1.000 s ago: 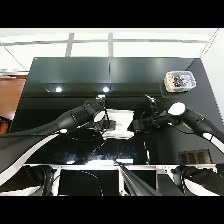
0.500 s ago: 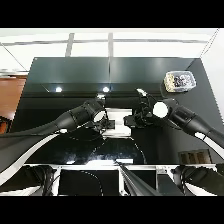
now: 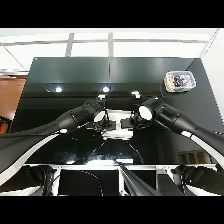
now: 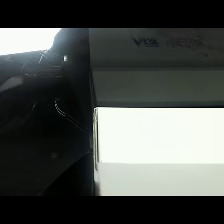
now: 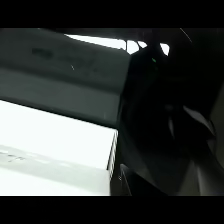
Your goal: Fold the box and place the chain.
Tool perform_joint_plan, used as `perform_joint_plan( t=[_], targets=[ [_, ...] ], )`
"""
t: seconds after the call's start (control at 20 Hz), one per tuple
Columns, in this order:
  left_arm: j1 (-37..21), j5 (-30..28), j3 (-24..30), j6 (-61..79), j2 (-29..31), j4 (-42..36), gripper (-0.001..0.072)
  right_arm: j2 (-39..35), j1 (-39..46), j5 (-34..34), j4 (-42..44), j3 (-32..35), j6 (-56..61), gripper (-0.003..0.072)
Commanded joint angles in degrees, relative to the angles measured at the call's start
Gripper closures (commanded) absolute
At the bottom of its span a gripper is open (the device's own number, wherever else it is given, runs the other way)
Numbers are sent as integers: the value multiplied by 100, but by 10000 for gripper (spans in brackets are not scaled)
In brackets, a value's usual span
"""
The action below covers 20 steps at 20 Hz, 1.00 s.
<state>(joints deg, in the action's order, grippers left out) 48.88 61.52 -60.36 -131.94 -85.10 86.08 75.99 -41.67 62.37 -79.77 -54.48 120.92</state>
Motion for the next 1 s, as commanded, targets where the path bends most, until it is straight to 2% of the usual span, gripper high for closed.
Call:
perform_joint_plan(
  t=[0.0, 0.6, 0.7, 0.95],
  targets=[
    [-4, 9, -2, -9, -2, 22, 683, 144, -205, 149, -184, -46, 332, 443],
    [-4, 7, -2, -9, -2, 20, 684, 437, -203, 109, -173, -46, 892, 445],
    [-4, 9, -2, -9, -2, 20, 684, 470, -208, 144, -175, -44, 927, 671],
    [-2, 9, -2, -9, -2, 20, 684, 470, -203, 120, -173, -46, 938, 671]
  ],
)
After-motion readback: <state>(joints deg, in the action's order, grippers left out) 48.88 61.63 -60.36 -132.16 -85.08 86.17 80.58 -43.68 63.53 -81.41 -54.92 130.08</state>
